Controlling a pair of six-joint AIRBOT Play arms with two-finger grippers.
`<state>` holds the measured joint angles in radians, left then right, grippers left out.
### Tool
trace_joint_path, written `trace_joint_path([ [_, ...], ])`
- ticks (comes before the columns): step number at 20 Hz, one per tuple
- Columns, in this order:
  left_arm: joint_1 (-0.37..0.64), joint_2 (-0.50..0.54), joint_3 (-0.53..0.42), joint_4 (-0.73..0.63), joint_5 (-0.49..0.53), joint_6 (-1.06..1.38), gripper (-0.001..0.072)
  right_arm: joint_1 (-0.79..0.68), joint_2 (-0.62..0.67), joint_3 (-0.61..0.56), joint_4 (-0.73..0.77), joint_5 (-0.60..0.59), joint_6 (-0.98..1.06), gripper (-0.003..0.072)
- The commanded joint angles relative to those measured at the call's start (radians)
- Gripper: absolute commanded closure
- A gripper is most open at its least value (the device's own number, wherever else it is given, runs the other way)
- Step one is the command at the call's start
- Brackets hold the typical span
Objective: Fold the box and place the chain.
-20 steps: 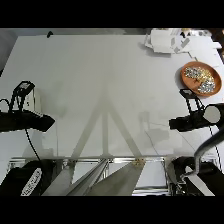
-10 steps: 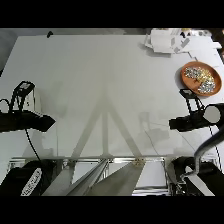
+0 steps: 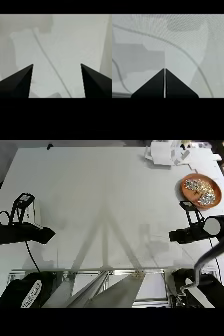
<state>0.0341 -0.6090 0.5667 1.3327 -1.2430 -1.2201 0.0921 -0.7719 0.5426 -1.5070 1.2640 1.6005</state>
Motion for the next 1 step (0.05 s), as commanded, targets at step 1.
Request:
trace_joint_path([
  [1, 0.000, 0.001, 0.000, 0.000, 0.000, 0.000, 0.0080, -0.001, 0.001, 0.000, 0.000, 0.000, 0.000, 0.0669],
])
